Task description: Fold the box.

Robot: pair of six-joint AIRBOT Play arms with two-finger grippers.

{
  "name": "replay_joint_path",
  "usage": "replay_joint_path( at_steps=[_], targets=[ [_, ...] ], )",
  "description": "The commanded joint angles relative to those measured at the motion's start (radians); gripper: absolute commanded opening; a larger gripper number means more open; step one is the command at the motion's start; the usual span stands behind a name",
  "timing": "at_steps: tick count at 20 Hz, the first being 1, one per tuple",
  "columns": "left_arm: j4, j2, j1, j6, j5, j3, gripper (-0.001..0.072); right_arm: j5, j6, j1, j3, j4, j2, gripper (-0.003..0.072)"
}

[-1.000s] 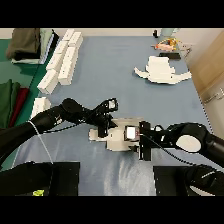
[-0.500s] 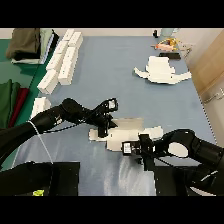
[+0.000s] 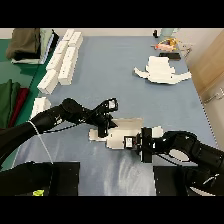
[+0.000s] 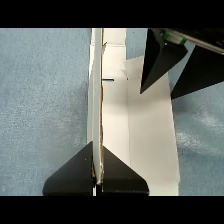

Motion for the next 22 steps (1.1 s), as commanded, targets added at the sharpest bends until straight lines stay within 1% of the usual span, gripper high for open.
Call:
replay_joint_path(
  at_steps=[1, 4, 6, 10, 15, 17, 19, 20, 21, 22],
  targets=[
    [0.000, -0.001, 0.000, 0.000, 0.000, 0.000, 0.0015, -0.023, 0.075, 0.001, -0.001, -0.065, 0.053, 0.0424],
    [0.000, -0.001, 0.000, 0.000, 0.000, 0.000, 0.0015, -0.014, 0.137, 0.001, -0.001, -0.104, 0.135, 0.0424],
    [0.000, -0.001, 0.000, 0.000, 0.000, 0.000, 0.0015, -0.009, 0.153, 0.000, -0.002, -0.124, 0.157, 0.0424],
    [0.000, -0.001, 0.000, 0.000, 0.000, 0.000, 0.0015, -0.003, 0.220, 0.000, -0.002, -0.166, 0.141, 0.0425],
    [0.000, -0.001, 0.000, 0.000, 0.000, 0.000, 0.0015, 0.039, 0.223, 0.000, -0.003, -0.082, 0.141, 0.0424],
    [0.000, -0.001, 0.000, 0.000, 0.000, 0.000, 0.0015, 0.030, 0.221, 0.000, -0.003, -0.083, 0.141, 0.0425],
    [0.000, -0.001, 0.000, 0.000, 0.001, 0.000, 0.0015, 0.056, 0.215, 0.001, -0.003, -0.088, 0.142, 0.0426],
    [0.000, -0.001, 0.000, 0.000, 0.000, 0.000, 0.0015, 0.092, 0.192, 0.002, -0.003, -0.074, 0.142, 0.0463],
    [0.000, -0.001, 0.000, 0.000, 0.000, 0.000, 0.0015, 0.137, 0.177, 0.006, -0.003, -0.040, 0.142, 0.0526],
    [0.000, -0.001, 0.000, 0.000, 0.000, 0.000, 0.0015, 0.172, 0.174, 0.015, -0.005, -0.015, 0.142, 0.0526]
  ],
)
